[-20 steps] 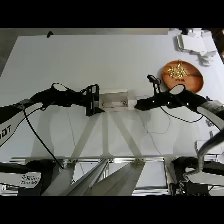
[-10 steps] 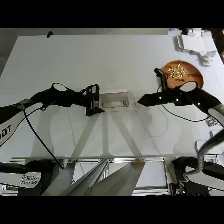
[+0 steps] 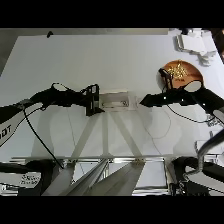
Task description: Fold the box and place the chain.
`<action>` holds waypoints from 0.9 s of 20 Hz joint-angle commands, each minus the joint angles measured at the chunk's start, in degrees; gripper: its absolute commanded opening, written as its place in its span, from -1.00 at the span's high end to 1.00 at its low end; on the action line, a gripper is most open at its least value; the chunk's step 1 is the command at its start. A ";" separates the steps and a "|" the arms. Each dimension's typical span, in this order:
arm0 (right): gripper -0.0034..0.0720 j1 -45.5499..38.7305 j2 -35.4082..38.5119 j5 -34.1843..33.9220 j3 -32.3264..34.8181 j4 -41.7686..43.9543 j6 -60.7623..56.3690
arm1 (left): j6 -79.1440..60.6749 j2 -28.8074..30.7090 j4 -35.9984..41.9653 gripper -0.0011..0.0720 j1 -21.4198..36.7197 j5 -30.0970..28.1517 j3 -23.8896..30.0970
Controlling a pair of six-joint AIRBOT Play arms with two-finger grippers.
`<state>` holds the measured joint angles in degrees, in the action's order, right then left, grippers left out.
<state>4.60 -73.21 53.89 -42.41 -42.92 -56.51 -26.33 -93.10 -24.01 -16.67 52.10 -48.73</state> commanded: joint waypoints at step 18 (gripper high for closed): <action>0.89 17.66 2.36 -16.04 -0.09 -25.66 -21.44 | 0.00 0.02 0.00 0.54 0.02 0.00 0.00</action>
